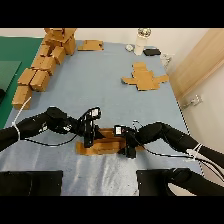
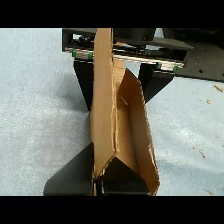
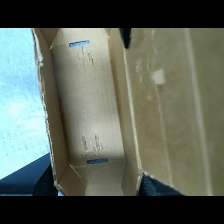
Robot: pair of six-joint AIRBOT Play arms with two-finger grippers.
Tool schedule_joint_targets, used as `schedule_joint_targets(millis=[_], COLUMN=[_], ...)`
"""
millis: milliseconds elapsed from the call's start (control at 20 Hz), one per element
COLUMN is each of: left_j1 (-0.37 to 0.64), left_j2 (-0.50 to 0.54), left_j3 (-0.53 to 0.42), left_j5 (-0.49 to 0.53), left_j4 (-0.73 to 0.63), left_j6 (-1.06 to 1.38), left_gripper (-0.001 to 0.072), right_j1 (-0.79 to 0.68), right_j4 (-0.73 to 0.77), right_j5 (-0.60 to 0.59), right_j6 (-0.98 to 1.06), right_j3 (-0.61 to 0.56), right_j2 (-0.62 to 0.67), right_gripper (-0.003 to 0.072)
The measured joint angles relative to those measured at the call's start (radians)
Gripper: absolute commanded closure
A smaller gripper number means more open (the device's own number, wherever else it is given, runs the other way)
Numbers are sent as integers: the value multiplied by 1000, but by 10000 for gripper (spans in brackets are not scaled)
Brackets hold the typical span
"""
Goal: Fold the box.
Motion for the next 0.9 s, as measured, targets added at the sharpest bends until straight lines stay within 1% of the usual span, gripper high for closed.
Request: schedule_joint_targets(millis=[300,350,400,450,500,600,700,800,850,900], left_j1=[0,0,0,-2,-1,0,0,0,0,0], left_j2=[0,0,0,-1,0,9,42,101,141,181], left_j3=[0,0,0,0,0,0,0,0,0,0], left_j5=[2,3,8,20,25,31,32,21,2,-20], left_j4=[-18,-18,-19,-14,-18,-10,48,180,274,365], left_j6=[-2,-3,-8,-19,-40,-112,-228,-396,-506,-621], left_gripper=[694,661,367,163,36,31,30,30,32,163], right_j1=[0,0,0,0,0,0,0,0,0,0], right_j4=[1,1,1,2,2,2,2,2,2,2], right_j5=[0,0,1,2,2,2,2,2,1,0], right_j6=[0,0,0,0,0,0,0,0,0,0], right_j3=[0,0,0,0,0,0,0,0,0,0], right_j2=[0,0,0,0,0,0,0,0,0,0], right_gripper=[149,149,148,149,149,149,149,149,149,148])
